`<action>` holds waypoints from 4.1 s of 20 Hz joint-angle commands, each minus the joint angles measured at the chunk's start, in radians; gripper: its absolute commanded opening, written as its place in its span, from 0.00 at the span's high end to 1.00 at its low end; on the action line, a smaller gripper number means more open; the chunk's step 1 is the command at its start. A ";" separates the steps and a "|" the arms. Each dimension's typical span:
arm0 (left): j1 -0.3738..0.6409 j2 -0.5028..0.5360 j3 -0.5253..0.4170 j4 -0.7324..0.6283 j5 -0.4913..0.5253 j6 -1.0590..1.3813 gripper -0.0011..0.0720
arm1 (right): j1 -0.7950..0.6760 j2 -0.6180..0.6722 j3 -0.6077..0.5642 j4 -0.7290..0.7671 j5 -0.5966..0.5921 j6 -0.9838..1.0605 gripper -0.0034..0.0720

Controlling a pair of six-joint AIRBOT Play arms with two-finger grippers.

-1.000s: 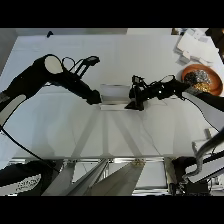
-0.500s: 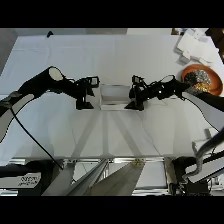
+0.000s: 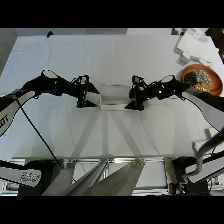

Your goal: Fold the box and place the chain.

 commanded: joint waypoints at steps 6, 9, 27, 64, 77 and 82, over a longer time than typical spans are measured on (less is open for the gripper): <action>-0.037 -0.040 0.000 -0.087 -0.026 -0.005 0.03 | 0.000 0.000 0.001 0.000 0.000 0.000 0.35; -0.064 -0.042 0.000 -0.085 -0.005 -0.025 0.03 | 0.000 0.000 0.001 0.000 0.000 0.000 0.35; -0.083 -0.061 0.000 -0.013 0.141 -0.124 0.03 | 0.000 0.000 0.001 0.000 0.000 0.000 0.35; -0.121 -0.060 0.000 0.006 0.132 -0.059 0.61 | 0.000 0.000 0.001 0.000 0.000 0.000 0.35; -0.126 -0.059 0.000 0.013 0.130 -0.059 0.61 | 0.000 0.000 0.001 0.000 0.000 0.000 0.35; -0.126 -0.059 0.000 0.013 0.130 -0.059 0.61 | 0.001 0.000 0.001 0.002 0.000 0.000 0.35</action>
